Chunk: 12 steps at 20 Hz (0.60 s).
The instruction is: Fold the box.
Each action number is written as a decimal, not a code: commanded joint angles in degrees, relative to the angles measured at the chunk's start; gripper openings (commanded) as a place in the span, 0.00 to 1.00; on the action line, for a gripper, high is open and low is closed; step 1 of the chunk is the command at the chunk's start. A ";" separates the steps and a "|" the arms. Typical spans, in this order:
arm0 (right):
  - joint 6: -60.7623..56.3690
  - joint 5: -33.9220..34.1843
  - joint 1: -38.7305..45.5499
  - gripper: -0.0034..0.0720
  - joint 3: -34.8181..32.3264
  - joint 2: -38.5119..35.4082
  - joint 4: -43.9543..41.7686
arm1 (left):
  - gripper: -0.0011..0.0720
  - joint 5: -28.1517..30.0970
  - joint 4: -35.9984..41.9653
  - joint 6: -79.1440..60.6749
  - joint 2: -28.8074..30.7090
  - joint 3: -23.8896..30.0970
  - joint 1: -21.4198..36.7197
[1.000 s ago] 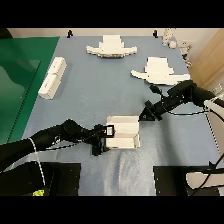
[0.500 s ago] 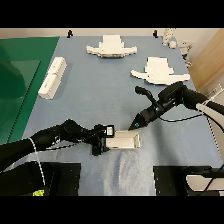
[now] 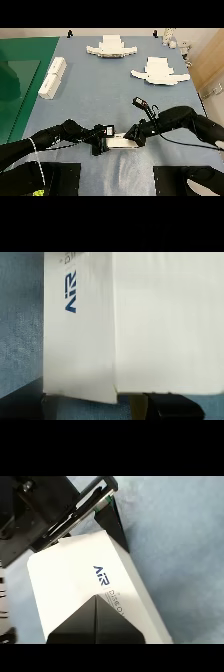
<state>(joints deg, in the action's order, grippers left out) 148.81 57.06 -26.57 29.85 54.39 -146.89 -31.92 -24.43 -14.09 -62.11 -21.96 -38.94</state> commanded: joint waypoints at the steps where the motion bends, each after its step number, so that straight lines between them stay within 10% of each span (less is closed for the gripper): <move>1: 5.57 -13.53 -5.22 0.05 -5.64 -8.59 1.31 | 0.65 0.00 -0.02 -0.02 -0.02 -0.07 0.00; 6: 8.37 -14.99 -12.26 0.13 -6.78 -10.05 6.71 | 0.65 0.00 -0.02 -0.02 -0.02 -0.07 0.00; 9: 12.94 -17.25 -14.91 0.64 -6.78 -10.05 8.48 | 0.65 0.00 -0.02 -0.02 -0.02 -0.07 0.00; 12: 18.29 -20.02 -15.32 0.65 -6.78 -9.70 9.81 | 0.65 0.00 -0.02 -0.02 -0.02 -0.07 0.00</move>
<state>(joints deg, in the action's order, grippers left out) 161.60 40.32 -40.62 23.22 44.69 -139.26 -31.92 -24.43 -14.09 -62.11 -21.96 -38.94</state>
